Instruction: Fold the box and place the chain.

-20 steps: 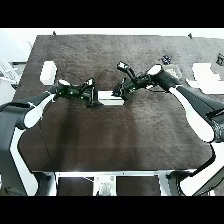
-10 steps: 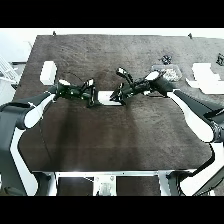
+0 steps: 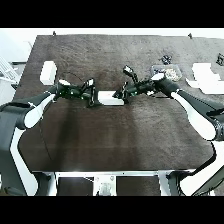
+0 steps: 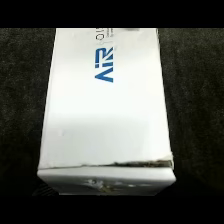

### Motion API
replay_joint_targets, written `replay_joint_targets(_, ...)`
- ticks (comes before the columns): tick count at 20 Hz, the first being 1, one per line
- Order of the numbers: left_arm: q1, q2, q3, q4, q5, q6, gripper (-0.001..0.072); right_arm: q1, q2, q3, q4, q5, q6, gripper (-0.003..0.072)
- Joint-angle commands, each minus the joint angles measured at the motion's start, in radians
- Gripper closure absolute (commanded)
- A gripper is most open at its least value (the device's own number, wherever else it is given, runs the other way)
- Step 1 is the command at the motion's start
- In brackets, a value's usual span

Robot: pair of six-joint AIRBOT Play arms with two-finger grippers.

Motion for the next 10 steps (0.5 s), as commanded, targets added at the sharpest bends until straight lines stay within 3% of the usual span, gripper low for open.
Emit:
replay_joint_targets(1,0.001,-0.001,0.000,-0.001,0.002,0.000,0.0402,-0.011,-0.011,-0.011,0.012,0.002,0.004,0.0679)
replay_joint_targets(7,0.001,-0.001,0.000,0.000,0.002,0.000,0.0402,0.021,-0.025,-0.053,-0.107,-0.008,0.150,0.0680)
replay_joint_targets(10,0.001,-0.001,0.000,0.000,0.002,0.000,0.0402,0.011,0.006,-0.053,0.005,-0.024,0.080,0.0682)
